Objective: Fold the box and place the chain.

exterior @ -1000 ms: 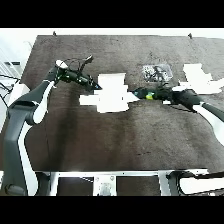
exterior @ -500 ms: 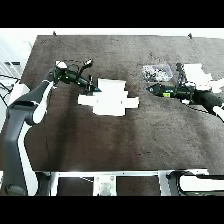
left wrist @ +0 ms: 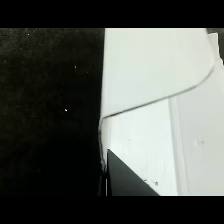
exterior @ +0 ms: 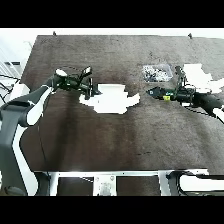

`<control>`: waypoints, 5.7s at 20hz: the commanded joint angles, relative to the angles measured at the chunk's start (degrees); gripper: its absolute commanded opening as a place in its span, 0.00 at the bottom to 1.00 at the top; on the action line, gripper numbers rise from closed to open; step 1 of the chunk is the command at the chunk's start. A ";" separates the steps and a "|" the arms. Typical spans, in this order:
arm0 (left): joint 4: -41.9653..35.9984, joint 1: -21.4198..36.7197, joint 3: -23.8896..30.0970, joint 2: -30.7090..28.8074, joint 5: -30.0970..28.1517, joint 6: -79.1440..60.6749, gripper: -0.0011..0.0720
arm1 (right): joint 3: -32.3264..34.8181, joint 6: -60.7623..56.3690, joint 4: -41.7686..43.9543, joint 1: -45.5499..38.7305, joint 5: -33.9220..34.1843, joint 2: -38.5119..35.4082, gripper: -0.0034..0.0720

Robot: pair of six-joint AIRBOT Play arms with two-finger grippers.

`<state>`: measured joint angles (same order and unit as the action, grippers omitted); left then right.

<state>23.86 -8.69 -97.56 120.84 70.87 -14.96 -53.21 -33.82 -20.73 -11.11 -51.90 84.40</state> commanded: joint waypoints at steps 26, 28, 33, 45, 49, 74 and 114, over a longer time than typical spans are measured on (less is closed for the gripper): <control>-1.84 0.04 1.44 -0.24 -1.07 -3.04 0.04 | 4.11 34.56 -15.23 15.91 0.07 -11.17 0.90; -1.84 0.04 1.44 -0.24 -1.42 -3.04 0.04 | 5.62 35.17 -18.43 20.06 6.91 -11.02 0.90; -1.84 0.04 1.44 -0.24 -1.42 -3.04 0.04 | 5.84 39.08 -21.99 27.39 11.67 -6.51 0.90; -1.86 0.04 1.44 -0.24 -1.40 -3.04 0.04 | 5.29 38.99 -19.56 31.61 25.46 -1.36 0.90; -1.86 0.02 1.44 -0.24 -1.31 -3.04 0.04 | 2.84 38.75 -18.16 30.75 26.38 -1.51 0.90; -1.84 0.02 1.44 -0.24 -1.25 -3.02 0.04 | -15.50 45.09 -17.44 21.27 7.23 10.56 0.90; -1.84 0.02 1.44 -0.24 -1.29 -3.02 0.04 | -29.57 54.73 -6.21 16.98 -14.25 29.20 0.90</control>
<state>21.98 -8.67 -96.12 120.62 69.52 -17.98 -82.50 19.99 -27.81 6.17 -65.65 112.79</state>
